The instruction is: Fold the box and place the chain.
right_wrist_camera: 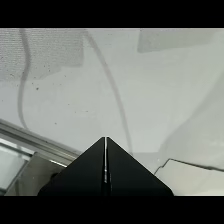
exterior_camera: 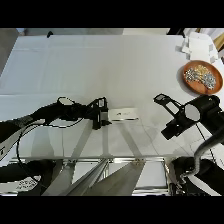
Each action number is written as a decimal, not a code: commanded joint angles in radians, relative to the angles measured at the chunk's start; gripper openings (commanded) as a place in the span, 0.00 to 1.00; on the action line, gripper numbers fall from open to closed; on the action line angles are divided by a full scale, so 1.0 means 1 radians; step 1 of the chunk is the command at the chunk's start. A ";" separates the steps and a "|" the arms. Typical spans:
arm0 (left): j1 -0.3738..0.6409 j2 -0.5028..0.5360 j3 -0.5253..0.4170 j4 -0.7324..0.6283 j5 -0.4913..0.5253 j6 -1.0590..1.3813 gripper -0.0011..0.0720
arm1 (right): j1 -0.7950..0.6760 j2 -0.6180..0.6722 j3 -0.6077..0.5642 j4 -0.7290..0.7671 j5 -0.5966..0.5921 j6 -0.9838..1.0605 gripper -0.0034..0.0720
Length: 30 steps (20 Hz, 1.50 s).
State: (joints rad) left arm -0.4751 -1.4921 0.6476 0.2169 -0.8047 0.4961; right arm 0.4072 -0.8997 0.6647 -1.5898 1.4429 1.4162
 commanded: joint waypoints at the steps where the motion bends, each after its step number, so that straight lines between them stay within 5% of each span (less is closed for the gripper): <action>1: 0.000 0.002 0.000 0.002 -0.005 0.001 0.02 | 0.000 -0.001 0.000 0.001 0.000 0.000 0.07; 8: 0.077 0.203 0.000 0.016 0.115 -0.203 0.02 | 0.000 -0.001 0.000 0.001 0.000 0.000 0.07; 14: 0.403 0.380 0.000 0.287 0.204 -0.630 0.02 | 0.000 -0.001 0.000 0.001 0.000 0.000 0.07; 21: 0.846 0.369 -0.022 0.525 0.227 -1.040 0.02 | 0.000 -0.001 0.000 0.001 0.000 0.000 0.07; 26: 0.904 0.290 -0.054 0.634 0.177 -1.040 0.05 | 0.000 -0.001 0.000 0.001 0.000 0.000 0.07; 27: 0.904 0.278 -0.054 0.657 0.161 -1.040 0.17 | 0.000 -0.001 0.000 0.001 0.000 0.000 0.07; 30: 0.904 0.275 -0.054 0.675 0.166 -1.072 0.86 | 0.000 -0.001 0.000 0.001 0.001 0.000 0.07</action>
